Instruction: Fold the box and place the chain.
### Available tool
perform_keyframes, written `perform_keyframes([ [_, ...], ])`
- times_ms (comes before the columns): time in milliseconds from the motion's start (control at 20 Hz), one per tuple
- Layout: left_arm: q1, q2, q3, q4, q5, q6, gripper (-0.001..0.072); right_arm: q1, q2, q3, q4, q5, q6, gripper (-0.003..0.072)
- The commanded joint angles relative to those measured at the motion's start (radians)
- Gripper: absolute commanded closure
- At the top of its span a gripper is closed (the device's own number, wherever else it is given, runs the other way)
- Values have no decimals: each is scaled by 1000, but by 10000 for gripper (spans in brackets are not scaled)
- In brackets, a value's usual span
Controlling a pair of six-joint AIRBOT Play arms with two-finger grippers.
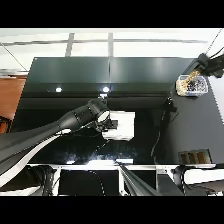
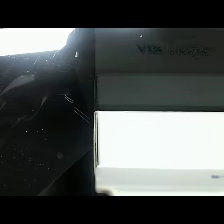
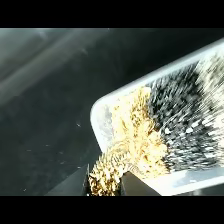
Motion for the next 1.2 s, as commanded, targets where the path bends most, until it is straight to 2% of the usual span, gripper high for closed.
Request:
perform_keyframes([
  [0,1,0,0,0,1,0,683,-22,147,8,3,-11,-79,672],
  [350,1,0,0,0,0,0,683,-24,330,9,63,1,-146,672],
  [450,1,0,0,0,0,0,683,-27,385,9,147,16,-267,673],
  [800,1,0,0,0,1,0,683,-31,565,9,351,35,-360,677],
  [1150,1,0,0,0,1,0,683,2,634,9,583,146,-417,679],
])
